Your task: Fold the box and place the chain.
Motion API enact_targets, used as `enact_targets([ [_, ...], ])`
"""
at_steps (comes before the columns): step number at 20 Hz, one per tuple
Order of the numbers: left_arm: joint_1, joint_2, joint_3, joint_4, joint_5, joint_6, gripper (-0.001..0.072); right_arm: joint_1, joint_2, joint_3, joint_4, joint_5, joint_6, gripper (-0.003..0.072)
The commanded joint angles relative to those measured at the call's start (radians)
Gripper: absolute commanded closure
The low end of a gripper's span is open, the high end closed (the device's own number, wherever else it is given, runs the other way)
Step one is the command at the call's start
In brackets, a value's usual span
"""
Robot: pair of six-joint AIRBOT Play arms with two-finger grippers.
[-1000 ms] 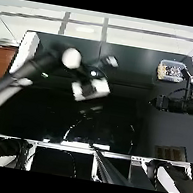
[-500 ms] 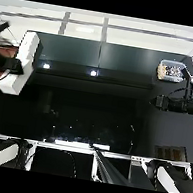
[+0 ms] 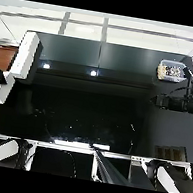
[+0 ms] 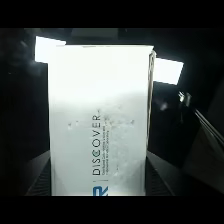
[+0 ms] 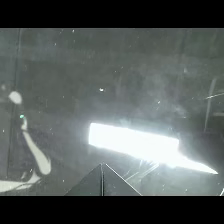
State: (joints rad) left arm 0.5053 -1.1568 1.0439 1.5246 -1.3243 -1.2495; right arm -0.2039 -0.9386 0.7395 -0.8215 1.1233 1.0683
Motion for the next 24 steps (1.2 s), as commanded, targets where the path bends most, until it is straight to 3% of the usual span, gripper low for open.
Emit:
enact_targets([
  [1, 0.038, -0.012, -0.043, -0.064, 0.158, 0.108, 0.0303, 0.000, 0.001, 0.000, 0.000, -0.039, 0.000, 0.0670],
  [8, 0.037, -0.136, -0.058, -0.206, 0.204, 0.188, 0.0295, 0.000, 0.001, 0.000, 0.001, -0.054, 0.002, 0.0670],
  [9, 0.037, -0.140, -0.058, -0.206, 0.220, 0.179, 0.0182, 0.000, 0.001, 0.000, 0.001, -0.045, 0.002, 0.0670],
  [10, 0.036, -0.141, -0.058, -0.206, 0.226, 0.171, 0.0014, 0.000, 0.001, 0.000, 0.001, -0.037, 0.002, 0.0670],
  [12, 0.035, -0.140, -0.025, -0.206, 0.220, 0.168, -0.0004, 0.000, 0.001, 0.000, 0.002, -0.032, 0.002, 0.0670],
  [15, 0.002, -0.139, 0.142, -0.206, 0.150, 0.167, -0.0002, 0.000, 0.001, 0.000, 0.008, -0.028, 0.002, 0.0670],
  [16, -0.018, -0.138, 0.206, -0.206, 0.122, 0.156, 0.0031, 0.000, 0.001, 0.000, 0.032, -0.018, 0.002, 0.0670],
  [17, -0.043, -0.138, 0.270, -0.203, 0.092, 0.119, 0.0164, 0.000, 0.001, 0.000, 0.064, 0.002, 0.001, 0.0670],
  [18, -0.072, -0.136, 0.325, -0.203, 0.068, 0.070, 0.0484, 0.000, 0.001, 0.000, 0.080, 0.023, 0.001, 0.0670],
  [19, -0.104, -0.130, 0.360, -0.216, 0.054, 0.033, 0.0685, 0.000, 0.001, 0.000, 0.084, 0.037, 0.001, 0.0670],
  [21, -0.193, -0.088, 0.353, -0.287, 0.092, -0.055, 0.0686, 0.004, 0.001, 0.000, 0.085, 0.055, 0.000, 0.0670],
  [24, -0.427, 0.063, 0.162, -0.322, 0.284, -0.094, 0.0686, 0.108, 0.001, 0.000, 0.011, 0.029, -0.062, 0.0671],
])
